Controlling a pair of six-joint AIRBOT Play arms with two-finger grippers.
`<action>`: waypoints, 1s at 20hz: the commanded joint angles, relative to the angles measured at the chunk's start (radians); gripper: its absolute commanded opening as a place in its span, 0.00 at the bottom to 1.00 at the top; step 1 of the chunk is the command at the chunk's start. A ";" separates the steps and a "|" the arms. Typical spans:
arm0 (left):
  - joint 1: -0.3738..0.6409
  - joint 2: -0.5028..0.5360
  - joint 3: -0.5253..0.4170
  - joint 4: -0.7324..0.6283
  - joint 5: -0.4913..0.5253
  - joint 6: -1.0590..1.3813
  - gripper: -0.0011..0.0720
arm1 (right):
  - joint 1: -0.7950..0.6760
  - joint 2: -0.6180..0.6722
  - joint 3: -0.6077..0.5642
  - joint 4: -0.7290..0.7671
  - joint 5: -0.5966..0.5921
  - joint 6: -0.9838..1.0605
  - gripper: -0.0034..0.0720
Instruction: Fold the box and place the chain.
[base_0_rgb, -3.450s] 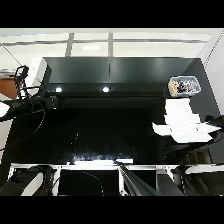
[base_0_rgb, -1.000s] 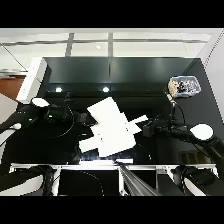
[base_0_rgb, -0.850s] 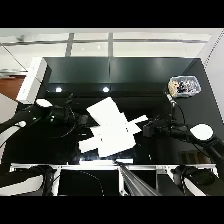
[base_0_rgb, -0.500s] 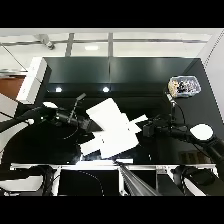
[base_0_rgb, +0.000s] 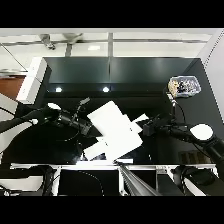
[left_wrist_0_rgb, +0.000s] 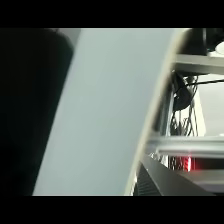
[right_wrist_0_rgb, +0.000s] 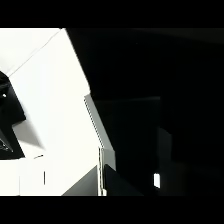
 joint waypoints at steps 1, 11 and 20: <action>-0.027 -0.001 0.000 -0.092 0.002 0.079 0.69 | 0.000 0.000 0.000 0.000 -0.004 0.000 0.09; -0.030 -0.001 0.000 0.007 0.000 0.075 0.55 | 0.000 0.000 0.000 0.000 -0.005 0.000 0.09; -0.036 0.000 0.001 0.010 -0.011 0.046 0.05 | -0.030 0.000 0.044 -0.125 0.033 0.115 0.99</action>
